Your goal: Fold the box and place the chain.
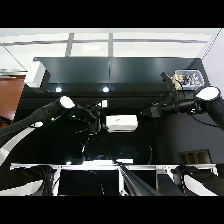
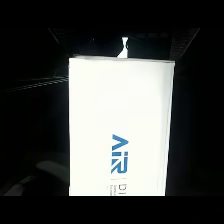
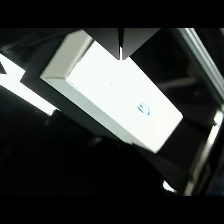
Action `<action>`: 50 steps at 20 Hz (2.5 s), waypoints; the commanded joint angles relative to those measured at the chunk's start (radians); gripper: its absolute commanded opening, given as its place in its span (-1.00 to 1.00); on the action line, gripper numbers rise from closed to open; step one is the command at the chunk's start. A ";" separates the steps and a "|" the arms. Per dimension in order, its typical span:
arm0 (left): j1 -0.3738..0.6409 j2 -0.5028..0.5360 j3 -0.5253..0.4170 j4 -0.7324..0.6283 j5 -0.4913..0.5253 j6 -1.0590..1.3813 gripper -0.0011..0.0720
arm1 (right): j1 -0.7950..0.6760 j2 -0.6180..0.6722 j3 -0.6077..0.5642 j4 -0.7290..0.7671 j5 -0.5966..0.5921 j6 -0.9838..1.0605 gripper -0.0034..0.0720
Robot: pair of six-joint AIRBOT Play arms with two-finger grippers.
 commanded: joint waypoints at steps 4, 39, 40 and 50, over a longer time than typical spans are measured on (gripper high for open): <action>-0.001 0.000 0.000 0.000 0.000 0.000 0.33 | 0.114 -0.053 -0.034 0.209 -0.114 0.092 -0.87; -0.006 0.171 0.070 0.088 -0.120 -0.136 0.99 | -0.396 0.109 0.114 -0.248 0.211 0.080 -0.87; -0.012 0.171 0.088 0.063 -0.116 -0.146 0.99 | -0.396 0.109 0.109 -0.230 0.211 0.080 -0.87; -0.121 -0.069 0.284 0.058 -0.027 -0.352 0.96 | -0.396 0.109 0.046 -0.101 0.211 0.042 -0.87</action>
